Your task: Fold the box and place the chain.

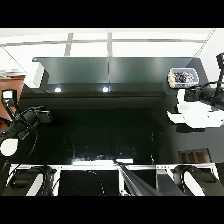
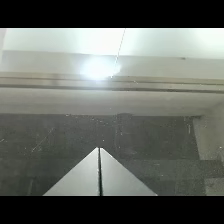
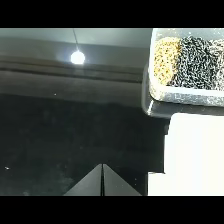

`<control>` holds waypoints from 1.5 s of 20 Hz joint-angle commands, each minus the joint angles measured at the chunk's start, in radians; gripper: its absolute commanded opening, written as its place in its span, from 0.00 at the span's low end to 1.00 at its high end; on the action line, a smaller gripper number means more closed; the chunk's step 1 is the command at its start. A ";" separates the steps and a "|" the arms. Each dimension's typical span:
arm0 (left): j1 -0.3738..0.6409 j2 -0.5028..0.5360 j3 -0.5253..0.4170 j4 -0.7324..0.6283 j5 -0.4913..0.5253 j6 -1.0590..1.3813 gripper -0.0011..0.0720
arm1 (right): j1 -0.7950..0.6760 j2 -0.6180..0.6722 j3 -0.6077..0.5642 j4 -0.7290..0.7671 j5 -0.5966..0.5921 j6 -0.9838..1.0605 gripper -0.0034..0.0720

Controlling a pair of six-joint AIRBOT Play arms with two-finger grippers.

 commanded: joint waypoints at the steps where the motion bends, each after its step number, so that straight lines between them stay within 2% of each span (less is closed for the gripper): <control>1: 0.000 0.000 -0.001 0.000 0.000 0.000 0.05 | 0.001 0.000 0.000 0.000 0.000 0.000 0.06; 16: 0.000 0.000 -0.001 0.000 0.000 0.000 0.05 | 0.001 0.000 0.000 0.003 -0.004 0.001 0.06; 22: 0.000 0.000 -0.001 0.000 0.007 0.000 0.05 | 0.001 0.000 0.000 0.074 -0.174 0.000 0.06; 28: -0.001 0.000 -0.001 -0.008 0.008 0.000 0.05 | 0.001 0.000 0.000 0.092 -0.219 0.001 0.06; 30: -0.002 -0.014 -0.001 -0.008 0.064 0.000 0.06 | 0.001 -0.002 0.000 0.092 -0.264 0.000 0.06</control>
